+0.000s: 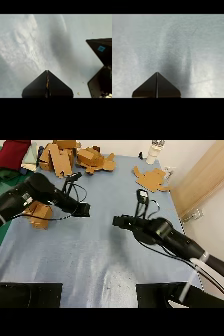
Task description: Fold the box.
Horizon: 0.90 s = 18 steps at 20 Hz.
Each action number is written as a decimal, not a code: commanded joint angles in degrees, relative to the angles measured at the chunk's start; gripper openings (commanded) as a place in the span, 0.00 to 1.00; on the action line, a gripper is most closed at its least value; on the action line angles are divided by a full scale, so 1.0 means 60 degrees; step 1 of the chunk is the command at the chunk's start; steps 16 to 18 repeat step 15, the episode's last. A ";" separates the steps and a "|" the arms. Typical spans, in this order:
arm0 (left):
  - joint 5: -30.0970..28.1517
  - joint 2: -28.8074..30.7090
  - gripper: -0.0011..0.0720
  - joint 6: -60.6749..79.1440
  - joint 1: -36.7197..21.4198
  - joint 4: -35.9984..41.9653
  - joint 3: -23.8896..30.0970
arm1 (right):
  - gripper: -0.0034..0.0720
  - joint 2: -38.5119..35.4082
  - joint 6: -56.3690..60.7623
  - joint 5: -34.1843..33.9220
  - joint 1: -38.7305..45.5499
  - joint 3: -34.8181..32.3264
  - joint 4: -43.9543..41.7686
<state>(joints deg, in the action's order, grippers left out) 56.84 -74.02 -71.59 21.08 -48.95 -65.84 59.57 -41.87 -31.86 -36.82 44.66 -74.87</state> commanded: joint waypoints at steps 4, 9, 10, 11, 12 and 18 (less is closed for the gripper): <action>-0.0313 -0.0841 0.03 0.0033 0.0244 -0.0193 -0.0543 | 0.05 0.1428 -0.1883 -0.0637 0.0106 0.1322 -0.1075; -0.0310 -0.0841 0.03 0.0033 0.0240 -0.0193 -0.0543 | 0.05 0.1432 -0.1883 -0.0780 0.0127 0.1322 -0.0947; -0.0310 -0.0841 0.03 0.0033 0.0240 -0.0197 -0.0543 | 0.05 0.1432 -0.1883 -0.0780 0.0127 0.1322 -0.0951; -0.0310 -0.0841 0.03 0.0033 0.0240 -0.0193 -0.0543 | 0.05 0.1432 -0.1883 -0.0780 0.0127 0.1322 -0.0947; -0.0310 -0.0841 0.03 0.0033 0.0240 -0.0193 -0.0543 | 0.05 0.1432 -0.1883 -0.0780 0.0127 0.1322 -0.0947; -0.0310 -0.0841 0.03 0.0033 0.0240 -0.0193 -0.0543 | 0.05 0.1432 -0.1883 -0.0780 0.0127 0.1322 -0.0947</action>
